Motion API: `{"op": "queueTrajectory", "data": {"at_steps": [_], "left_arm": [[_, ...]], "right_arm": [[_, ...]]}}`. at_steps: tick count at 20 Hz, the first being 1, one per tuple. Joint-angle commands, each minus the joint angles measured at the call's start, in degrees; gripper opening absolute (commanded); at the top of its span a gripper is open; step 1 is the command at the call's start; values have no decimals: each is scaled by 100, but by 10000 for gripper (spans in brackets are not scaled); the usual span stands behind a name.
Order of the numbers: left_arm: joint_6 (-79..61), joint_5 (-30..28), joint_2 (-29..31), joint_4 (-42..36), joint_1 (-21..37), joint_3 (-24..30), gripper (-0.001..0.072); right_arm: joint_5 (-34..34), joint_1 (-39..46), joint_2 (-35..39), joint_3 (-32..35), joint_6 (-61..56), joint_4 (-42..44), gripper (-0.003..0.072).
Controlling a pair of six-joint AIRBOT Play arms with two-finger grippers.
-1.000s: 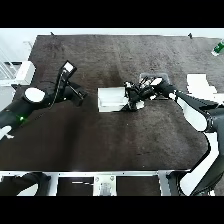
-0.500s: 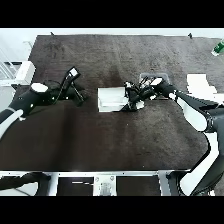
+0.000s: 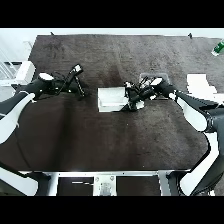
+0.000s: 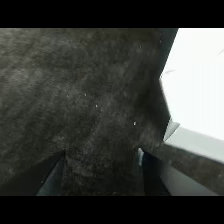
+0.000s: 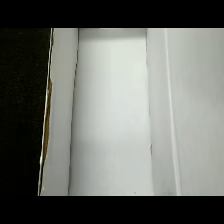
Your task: Fold the box and place the chain.
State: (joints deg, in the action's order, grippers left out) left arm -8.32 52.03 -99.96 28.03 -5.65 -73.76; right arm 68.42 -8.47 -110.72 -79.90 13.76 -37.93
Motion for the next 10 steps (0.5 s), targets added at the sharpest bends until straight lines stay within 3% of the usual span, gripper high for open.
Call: {"op": "queueTrajectory", "data": {"at_steps": [1,4,8,10], "left_arm": [[-404,229,-271,188,11,-201,547],[-417,205,-249,127,9,-201,546],[-857,1139,-291,157,46,-201,547],[-874,1204,-385,236,46,-208,548]], "right_arm": [[2,2,-4,-4,-2,0,539],[2,2,-4,-4,-2,0,539],[2,0,-4,-4,-2,0,539],[2,2,-4,-4,-2,0,539]]}}
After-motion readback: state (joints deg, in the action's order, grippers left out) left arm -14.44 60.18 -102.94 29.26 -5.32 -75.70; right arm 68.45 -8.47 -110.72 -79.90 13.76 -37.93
